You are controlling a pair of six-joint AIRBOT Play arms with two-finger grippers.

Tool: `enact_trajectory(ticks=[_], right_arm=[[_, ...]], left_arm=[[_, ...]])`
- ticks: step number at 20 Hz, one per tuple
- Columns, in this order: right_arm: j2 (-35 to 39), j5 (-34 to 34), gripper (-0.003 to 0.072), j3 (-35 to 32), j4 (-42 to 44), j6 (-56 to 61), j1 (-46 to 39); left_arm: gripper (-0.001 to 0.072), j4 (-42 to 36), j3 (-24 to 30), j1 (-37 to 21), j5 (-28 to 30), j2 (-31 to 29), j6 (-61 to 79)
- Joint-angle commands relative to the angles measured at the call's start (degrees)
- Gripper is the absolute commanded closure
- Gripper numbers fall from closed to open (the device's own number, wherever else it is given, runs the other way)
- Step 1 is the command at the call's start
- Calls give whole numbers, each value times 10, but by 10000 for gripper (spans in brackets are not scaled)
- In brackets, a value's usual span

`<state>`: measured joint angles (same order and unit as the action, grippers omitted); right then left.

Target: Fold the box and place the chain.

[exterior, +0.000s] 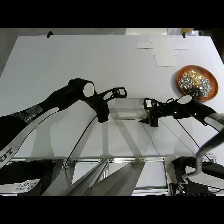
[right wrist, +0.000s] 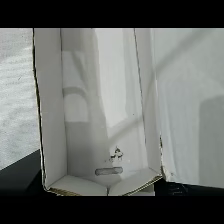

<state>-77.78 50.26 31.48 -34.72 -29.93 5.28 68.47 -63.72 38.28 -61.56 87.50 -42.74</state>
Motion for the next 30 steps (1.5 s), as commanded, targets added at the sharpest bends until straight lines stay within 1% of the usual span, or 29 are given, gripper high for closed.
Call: enact_trajectory(ticks=[1, 2, 3, 4, 6, 14, 15, 17, 18, 19, 26, 27, 28, 29, 30], right_arm=[[0, 0, 258, 0, 0, 0, 0], [0, 0, 258, 0, 0, 0, 0], [0, 0, 258, 0, 0, 0, 0], [0, 0, 258, 0, 0, 0, 0], [0, 0, 258, 0, 0, 0, 0], [0, 0, 258, 0, 0, 0, 0], [0, 0, 258, 0, 0, 0, 0], [0, 0, 258, 0, 0, 0, 0], [0, 0, 258, 0, 0, 0, 0], [0, 0, 258, 0, 0, 0, 0], [0, 0, 258, 0, 0, 0, 0], [0, 0, 258, 0, 0, 0, 0], [0, 0, 258, 0, 0, 0, 0], [0, 0, 258, 0, 0, 0, 0], [0, 0, 258, 0, 0, 0, 0]], left_arm=[[485, 5, 7, -9, 1, -2, 73], [345, 0, 14, -9, 15, -2, 123], [247, -7, 22, -7, 30, -2, 167], [239, -13, 28, -6, 44, -2, 188], [239, -21, 31, -2, 66, -2, 189], [242, -37, 31, 19, 89, -2, 198], [280, -37, 31, 23, 90, -2, 198], [381, -37, 31, 31, 90, -2, 198], [408, -37, 31, 33, 90, -2, 198], [457, -38, 31, 35, 91, -2, 196], [463, -38, 31, 39, 133, -2, 167], [489, -44, 31, 40, 134, -2, 167], [545, -52, 31, 40, 134, -2, 168], [576, -60, 31, 42, 134, -2, 168], [576, -66, 31, 43, 134, -2, 168]])
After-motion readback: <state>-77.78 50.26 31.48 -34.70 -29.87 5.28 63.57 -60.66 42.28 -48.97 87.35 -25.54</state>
